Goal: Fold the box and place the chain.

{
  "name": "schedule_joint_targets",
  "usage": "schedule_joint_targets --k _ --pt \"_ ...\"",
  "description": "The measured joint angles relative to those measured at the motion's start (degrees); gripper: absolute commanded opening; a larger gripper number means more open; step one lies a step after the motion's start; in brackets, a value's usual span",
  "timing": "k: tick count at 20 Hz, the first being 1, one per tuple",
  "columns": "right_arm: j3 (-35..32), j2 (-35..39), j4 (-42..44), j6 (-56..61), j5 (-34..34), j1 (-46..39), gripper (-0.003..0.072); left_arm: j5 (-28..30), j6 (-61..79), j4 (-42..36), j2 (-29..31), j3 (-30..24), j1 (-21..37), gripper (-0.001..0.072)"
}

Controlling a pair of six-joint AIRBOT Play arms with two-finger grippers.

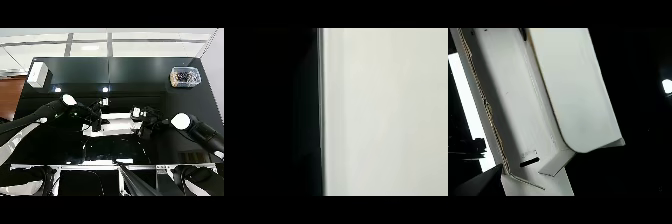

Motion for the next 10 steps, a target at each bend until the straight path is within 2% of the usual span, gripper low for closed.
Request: schedule_joint_targets --k 5,10 --pt "0.0 -1.6 6.7 -7.6 3.0 -1.8 0.0706 -0.9 0.3 0.2 0.0 0.6 -0.3 0.0024" --pt "0.0 -2.0 7.9 -10.2 3.9 -2.2 0.0706 -1.4 1.0 1.7 -0.2 2.3 -1.2 0.0025"
